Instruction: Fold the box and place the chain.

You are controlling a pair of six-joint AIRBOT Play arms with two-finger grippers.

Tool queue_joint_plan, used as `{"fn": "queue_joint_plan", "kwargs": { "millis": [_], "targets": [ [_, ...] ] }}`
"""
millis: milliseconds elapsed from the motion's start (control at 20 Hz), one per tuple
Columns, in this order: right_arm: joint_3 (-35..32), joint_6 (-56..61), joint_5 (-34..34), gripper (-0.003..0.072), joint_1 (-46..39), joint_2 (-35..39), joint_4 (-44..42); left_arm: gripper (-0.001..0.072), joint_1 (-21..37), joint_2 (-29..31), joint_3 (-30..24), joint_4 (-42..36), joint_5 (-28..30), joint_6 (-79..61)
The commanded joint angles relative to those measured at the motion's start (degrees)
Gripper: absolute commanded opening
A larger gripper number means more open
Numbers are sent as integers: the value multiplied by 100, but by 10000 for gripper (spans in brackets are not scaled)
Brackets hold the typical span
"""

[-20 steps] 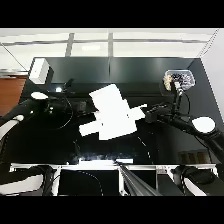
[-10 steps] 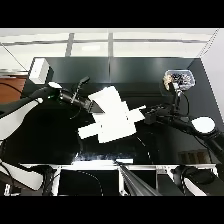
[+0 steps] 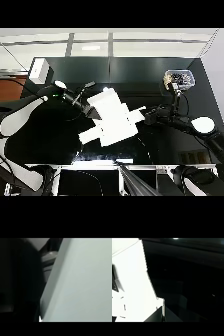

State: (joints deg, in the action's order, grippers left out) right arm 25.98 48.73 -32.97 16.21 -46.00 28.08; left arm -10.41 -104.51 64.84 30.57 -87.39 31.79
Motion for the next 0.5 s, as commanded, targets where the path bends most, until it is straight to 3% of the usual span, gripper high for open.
{"fn": "queue_joint_plan", "kwargs": {
  "millis": [0,150,350,450],
  "targets": [
    [-2,13,-7,11,-2,2,13,262,-13,-11,20,197,-39,-13],
    [-2,13,-13,11,-2,2,13,260,-9,-11,22,199,-170,-127],
    [-2,13,-46,11,-2,2,13,54,-11,-11,22,201,-240,-203],
    [-2,13,-66,11,-2,2,13,30,-11,-11,22,203,-243,-210]
  ]
}}
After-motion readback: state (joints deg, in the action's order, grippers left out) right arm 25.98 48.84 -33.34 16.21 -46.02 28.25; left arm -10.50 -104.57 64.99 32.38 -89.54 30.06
